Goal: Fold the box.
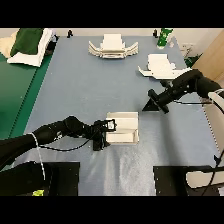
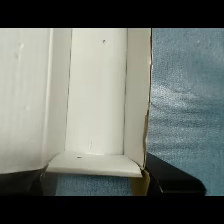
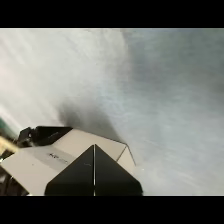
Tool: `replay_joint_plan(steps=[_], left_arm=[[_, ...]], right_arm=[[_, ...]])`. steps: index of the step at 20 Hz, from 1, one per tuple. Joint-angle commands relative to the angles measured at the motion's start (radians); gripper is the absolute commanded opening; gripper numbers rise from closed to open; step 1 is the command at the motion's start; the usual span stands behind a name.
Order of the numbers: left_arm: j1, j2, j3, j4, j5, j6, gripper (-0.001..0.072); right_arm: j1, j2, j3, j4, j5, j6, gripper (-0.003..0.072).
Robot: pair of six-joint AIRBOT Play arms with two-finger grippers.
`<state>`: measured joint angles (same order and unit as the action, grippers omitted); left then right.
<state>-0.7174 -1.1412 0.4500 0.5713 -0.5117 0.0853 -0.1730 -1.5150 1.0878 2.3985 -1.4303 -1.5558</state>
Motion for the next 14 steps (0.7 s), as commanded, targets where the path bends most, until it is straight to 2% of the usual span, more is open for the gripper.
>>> replay_joint_plan(steps=[1,3,7,11,14], left_arm=[[0.000,0.000,0.000,0.000,0.000,0.000,0.0605],[0.000,0.000,0.000,0.000,0.000,0.000,0.0605],[0.000,0.000,0.000,0.000,0.000,0.000,0.0606],[0.000,0.000,0.000,0.000,0.000,0.000,0.0606],[0.000,0.000,0.000,0.000,0.000,0.000,0.0606]], right_arm=[[0.008,-0.169,0.101,0.122,-0.216,-0.169,0.0003],[0.065,-0.188,0.123,0.114,-0.303,-0.241,0.0004],[0.151,-0.179,0.129,0.098,-0.377,-0.329,0.0004],[0.188,-0.110,0.129,0.066,-0.363,-0.385,0.0004],[0.199,-0.024,0.129,0.003,-0.275,-0.420,0.0004]])
